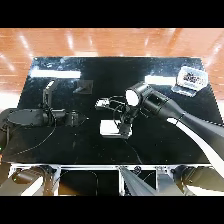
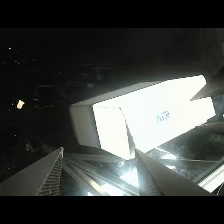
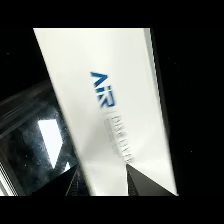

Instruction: Fold the box and place the chain.

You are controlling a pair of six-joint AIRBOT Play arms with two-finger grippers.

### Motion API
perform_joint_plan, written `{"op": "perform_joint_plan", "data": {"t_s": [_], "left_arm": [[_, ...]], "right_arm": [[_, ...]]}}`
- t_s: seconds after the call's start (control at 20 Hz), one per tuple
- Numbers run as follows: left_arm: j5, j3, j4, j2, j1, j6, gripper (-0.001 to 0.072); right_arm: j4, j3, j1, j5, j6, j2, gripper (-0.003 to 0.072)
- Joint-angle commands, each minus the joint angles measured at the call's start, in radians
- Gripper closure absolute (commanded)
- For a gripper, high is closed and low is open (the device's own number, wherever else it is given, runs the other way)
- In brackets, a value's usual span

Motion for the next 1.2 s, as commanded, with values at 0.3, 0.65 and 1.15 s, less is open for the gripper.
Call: {"op": "perform_joint_plan", "data": {"t_s": [0.3,0.65,1.15], "left_arm": [[0.000,0.000,-0.001,0.000,0.000,0.000,0.0152],[-0.029,0.000,-0.001,0.000,0.000,0.000,0.0152],[-0.059,0.000,-0.004,0.000,-0.027,0.000,0.0152]], "right_arm": [[-0.003,0.014,-0.024,-0.005,0.168,0.032,0.0337],[0.002,-0.373,-0.080,-0.421,1.076,0.383,0.0670],[0.445,-0.612,-0.064,-0.806,1.077,0.436,0.0660]]}}
